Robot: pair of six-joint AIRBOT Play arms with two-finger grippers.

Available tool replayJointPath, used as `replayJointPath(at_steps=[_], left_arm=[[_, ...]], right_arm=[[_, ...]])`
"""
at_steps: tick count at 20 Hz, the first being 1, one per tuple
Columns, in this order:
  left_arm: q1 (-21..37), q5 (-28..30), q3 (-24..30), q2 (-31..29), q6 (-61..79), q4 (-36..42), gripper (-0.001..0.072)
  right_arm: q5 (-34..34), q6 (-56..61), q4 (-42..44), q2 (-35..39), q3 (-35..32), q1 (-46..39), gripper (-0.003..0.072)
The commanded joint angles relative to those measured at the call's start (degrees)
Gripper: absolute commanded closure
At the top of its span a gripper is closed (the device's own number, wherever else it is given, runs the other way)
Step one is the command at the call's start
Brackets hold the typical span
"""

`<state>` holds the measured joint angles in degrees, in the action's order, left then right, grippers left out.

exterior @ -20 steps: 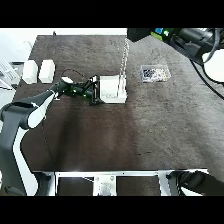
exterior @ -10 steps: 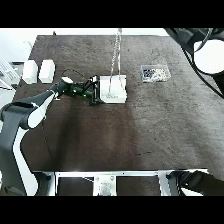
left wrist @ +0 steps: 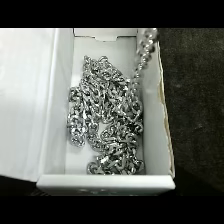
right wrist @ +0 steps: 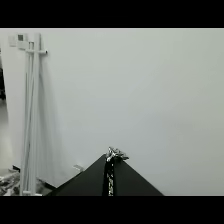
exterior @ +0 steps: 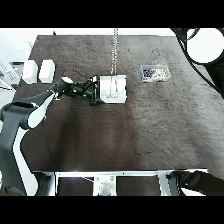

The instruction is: Fold the box and place the chain.

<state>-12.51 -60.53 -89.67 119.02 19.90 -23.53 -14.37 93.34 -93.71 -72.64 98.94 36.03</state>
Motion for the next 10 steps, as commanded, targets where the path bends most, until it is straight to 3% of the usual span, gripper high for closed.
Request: replayJointPath(at_steps=[1, 5, 10], left_arm=[[0.1, 0.0, 0.0, 0.0, 0.0, 0.0, 0.018], [0.1, -0.1, 0.0, 0.0, 0.0, 0.0, 0.018], [0.1, -0.1, 0.0, 0.0, 0.0, 0.0, 0.018]], right_arm=[[-3.3, -0.3, 0.0, -0.5, -0.2, -0.1, 0.0683], [-8.0, 0.0, 0.1, -1.7, -4.2, -0.9, 0.0683], [-8.0, 9.0, 0.3, -1.9, -19.1, -1.7, 0.0683]])
